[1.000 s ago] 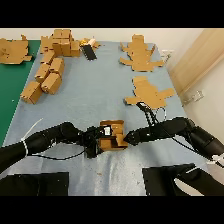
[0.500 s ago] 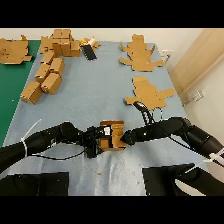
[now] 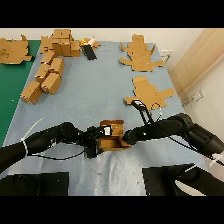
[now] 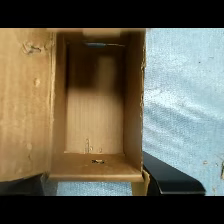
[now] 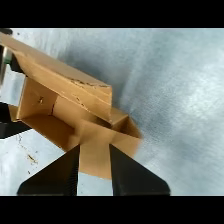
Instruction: Fold the box.
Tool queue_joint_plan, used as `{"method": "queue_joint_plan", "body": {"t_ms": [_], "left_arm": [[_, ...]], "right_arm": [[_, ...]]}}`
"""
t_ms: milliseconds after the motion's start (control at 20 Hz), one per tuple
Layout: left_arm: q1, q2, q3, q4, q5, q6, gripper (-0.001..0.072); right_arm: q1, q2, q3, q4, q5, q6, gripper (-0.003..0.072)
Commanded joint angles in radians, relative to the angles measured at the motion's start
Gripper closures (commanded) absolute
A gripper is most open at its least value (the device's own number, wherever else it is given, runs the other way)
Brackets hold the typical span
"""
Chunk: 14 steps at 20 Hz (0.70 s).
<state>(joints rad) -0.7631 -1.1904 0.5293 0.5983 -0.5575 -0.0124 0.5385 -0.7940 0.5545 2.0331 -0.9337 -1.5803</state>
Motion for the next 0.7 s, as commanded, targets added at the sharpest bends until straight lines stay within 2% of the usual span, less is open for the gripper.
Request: {"method": "queue_joint_plan", "body": {"t_ms": [0, 50, 100, 150, 200, 250, 300, 400, 650], "left_arm": [[0.0, 0.001, 0.0, 0.0, 0.0, 0.0, 0.0185], [0.0, 0.001, 0.0, 0.0, 0.0, 0.001, 0.0184], [0.0, 0.001, 0.0, 0.0, 0.0, 0.0, 0.0184], [0.0, 0.001, 0.0, 0.0, 0.0, 0.0, 0.0184], [0.0, 0.001, 0.0, 0.0, 0.0, 0.0, 0.0185], [0.0, 0.001, 0.0, 0.0, 0.0, 0.001, 0.0184], [0.0, 0.001, 0.0, 0.0, 0.0, 0.0, 0.0184], [0.0, 0.001, 0.0, 0.0, 0.0, 0.0, 0.0184], [0.0, 0.001, 0.0, 0.0, 0.0, 0.0, 0.0184]], "right_arm": [[-0.005, 0.07, 0.008, -0.097, -0.019, 0.085, 0.0371], [-0.014, 0.098, 0.008, -0.134, -0.031, 0.12, 0.0372], [-0.021, 0.121, 0.006, -0.168, -0.043, 0.164, 0.0417], [-0.031, 0.14, 0.006, -0.203, -0.066, 0.199, 0.0552], [-0.045, 0.15, 0.005, -0.226, -0.093, 0.22, 0.0604], [-0.063, 0.154, 0.005, -0.248, -0.121, 0.237, 0.0608], [-0.083, 0.154, 0.005, -0.256, -0.143, 0.242, 0.066], [-0.132, 0.153, -0.001, -0.276, -0.163, 0.249, 0.0686], [-0.272, 0.151, -0.049, -0.262, -0.192, 0.229, 0.0687]]}}
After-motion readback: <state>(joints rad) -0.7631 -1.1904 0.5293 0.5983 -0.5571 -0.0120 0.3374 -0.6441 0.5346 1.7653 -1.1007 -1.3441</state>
